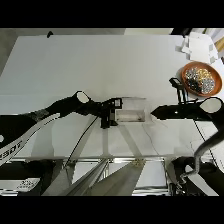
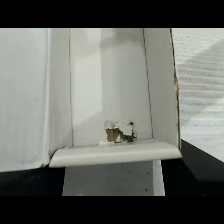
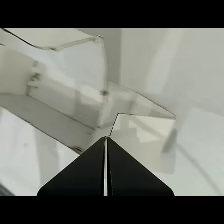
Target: Fold the box and place the chain.
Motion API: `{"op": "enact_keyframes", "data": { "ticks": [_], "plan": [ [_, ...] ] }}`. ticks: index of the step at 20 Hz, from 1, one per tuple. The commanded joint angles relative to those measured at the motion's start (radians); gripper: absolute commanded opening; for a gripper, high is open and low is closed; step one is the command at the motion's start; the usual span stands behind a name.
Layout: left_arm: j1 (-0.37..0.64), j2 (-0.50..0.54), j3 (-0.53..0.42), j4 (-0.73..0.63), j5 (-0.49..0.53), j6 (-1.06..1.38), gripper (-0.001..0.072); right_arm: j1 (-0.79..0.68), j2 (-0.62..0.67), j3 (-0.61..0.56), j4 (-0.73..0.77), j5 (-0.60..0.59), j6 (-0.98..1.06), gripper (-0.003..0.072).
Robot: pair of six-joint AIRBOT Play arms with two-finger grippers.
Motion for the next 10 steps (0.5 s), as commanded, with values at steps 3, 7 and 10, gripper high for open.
{"op": "enact_keyframes", "data": {
  "ticks": [3,7,10],
  "plan": [
    [0.0,0.0,0.0,0.0,-0.001,0.0,0.0008,-0.13,0.003,-0.046,-0.151,-0.018,0.108,0.0013],
    [0.0,0.0,0.0,0.0,-0.001,0.0,0.0008,-0.13,-0.091,-0.108,-0.153,-0.097,0.108,0.0013],
    [0.0,0.0,0.0,0.0,-0.003,0.0,0.0008,-0.13,-0.111,-0.108,-0.118,-0.098,0.09,0.0013]
  ]
}}
